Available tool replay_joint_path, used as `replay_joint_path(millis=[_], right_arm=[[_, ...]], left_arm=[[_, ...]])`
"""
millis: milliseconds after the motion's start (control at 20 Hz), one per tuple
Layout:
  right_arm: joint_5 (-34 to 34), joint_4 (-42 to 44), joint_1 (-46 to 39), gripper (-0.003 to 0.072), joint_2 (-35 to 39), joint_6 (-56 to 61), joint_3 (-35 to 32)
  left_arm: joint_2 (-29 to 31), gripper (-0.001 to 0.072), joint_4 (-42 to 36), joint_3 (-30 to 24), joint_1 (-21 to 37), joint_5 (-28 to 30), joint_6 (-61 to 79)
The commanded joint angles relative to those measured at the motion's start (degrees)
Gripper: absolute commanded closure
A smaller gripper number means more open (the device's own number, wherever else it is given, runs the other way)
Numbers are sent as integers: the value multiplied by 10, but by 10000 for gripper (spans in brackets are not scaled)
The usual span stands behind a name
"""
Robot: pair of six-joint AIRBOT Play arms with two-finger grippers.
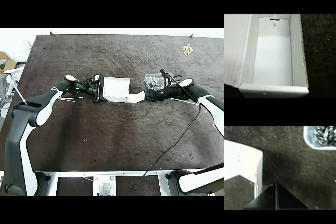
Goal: Fold the box and place the chain.
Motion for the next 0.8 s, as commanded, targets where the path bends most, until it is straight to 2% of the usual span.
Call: replay_joint_path(millis=[0,50,100,300,550,650,700,750], right_arm=[[36,104,0,623,-26,-70,-2],[49,127,0,394,-26,-88,-2],[64,148,-1,199,-24,-111,-1],[84,180,0,200,-22,-106,7],[101,180,11,201,-22,-73,8],[104,153,29,202,-23,-63,24],[101,127,40,299,-23,-51,38],[92,94,50,302,-23,-30,56]], left_arm=[[0,434,0,0,0,0,0],[0,434,0,0,0,0,0],[0,434,0,0,0,0,0],[0,434,0,0,0,0,0],[0,434,0,0,0,0,0],[0,434,0,0,0,0,0],[0,434,0,0,0,0,0],[0,434,0,0,0,0,0]])
